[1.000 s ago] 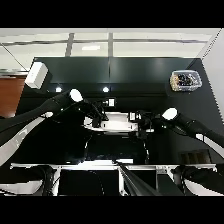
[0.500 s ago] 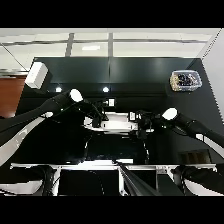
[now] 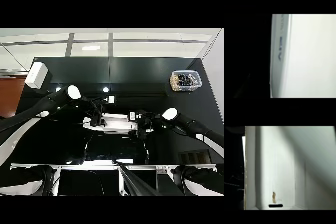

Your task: Fold the box and place the chain.

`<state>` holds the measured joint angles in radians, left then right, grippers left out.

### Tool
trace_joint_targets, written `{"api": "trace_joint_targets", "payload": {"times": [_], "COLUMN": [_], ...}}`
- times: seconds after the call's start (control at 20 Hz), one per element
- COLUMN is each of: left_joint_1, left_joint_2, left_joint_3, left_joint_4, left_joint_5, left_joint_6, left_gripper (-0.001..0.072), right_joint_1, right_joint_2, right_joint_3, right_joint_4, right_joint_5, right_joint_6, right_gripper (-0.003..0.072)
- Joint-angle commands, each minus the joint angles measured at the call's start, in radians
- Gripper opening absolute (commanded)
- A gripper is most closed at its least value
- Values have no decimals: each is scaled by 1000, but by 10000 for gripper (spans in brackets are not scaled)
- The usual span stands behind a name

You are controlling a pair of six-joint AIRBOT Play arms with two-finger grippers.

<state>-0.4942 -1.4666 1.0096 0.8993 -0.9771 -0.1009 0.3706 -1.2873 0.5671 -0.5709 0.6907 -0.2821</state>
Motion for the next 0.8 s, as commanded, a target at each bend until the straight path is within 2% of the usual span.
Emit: {"api": "trace_joint_targets", "payload": {"times": [0.0, 0.05, 0.1, 0.15, 0.2, 0.3, 0.35, 0.4, 0.45, 0.55, 0.65, 0.75], "left_joint_1": [14, 20, 27, 33, 38, 48, 48, 48, 46, 27, 24, 50], "left_joint_2": [74, 99, 119, 140, 155, 165, 158, 146, 138, 139, 139, 139], "left_joint_3": [19, 19, 19, 19, 19, 19, 18, 14, 1, -51, -80, -80], "left_joint_4": [121, 153, 175, 193, 208, 207, 180, 125, 44, -144, -315, -405], "left_joint_5": [-34, -53, -82, -126, -178, -333, -399, -455, -478, -370, -162, 68], "left_joint_6": [-143, -198, -252, -307, -364, -521, -628, -686, -692, -610, -591, -645], "left_gripper": [709, 708, 708, 704, 680, 651, 368, 29, 21, 21, 21, 21], "right_joint_1": [-1, -1, -1, -1, -1, -1, -1, 0, 0, 0, -1, -1], "right_joint_2": [0, 0, 0, 0, 0, 0, 0, 0, 0, 0, 0, 0], "right_joint_3": [1, 1, 1, 1, 1, 1, 1, 1, 1, 1, 1, 1], "right_joint_4": [-6, -6, -6, -7, -7, -8, -8, -8, -7, -7, -7, -7], "right_joint_5": [16, 16, 17, 17, 17, 17, 17, 17, 17, 17, 17, 17], "right_joint_6": [-6, -6, -6, -6, -6, -6, -6, -6, -6, -6, -6, -6], "right_gripper": [474, 474, 416, 286, 202, 201, 201, 201, 201, 201, 201, 201]}}
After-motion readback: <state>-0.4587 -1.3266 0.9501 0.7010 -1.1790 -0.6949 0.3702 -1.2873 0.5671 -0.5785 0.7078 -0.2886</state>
